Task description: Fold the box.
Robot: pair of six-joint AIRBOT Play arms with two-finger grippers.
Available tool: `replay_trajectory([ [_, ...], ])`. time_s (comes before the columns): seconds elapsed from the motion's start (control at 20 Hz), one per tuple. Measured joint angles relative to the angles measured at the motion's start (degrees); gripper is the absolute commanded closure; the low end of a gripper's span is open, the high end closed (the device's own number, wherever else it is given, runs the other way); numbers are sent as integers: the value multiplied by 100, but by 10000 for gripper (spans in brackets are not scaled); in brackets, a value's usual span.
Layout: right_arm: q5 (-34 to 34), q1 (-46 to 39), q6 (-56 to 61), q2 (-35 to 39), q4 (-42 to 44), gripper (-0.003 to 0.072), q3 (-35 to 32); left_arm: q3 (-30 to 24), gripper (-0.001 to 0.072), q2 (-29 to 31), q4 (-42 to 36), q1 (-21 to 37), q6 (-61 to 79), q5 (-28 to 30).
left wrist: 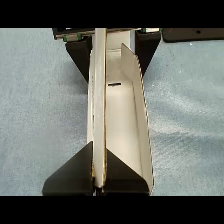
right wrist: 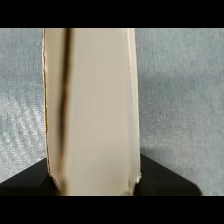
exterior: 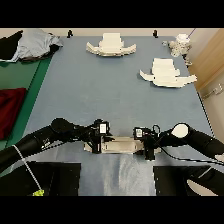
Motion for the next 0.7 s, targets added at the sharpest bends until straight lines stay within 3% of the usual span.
replay_trajectory([
  [0.7,-2,0,2,0,-2,159,0,0,690,0,2,0,2,68],
])
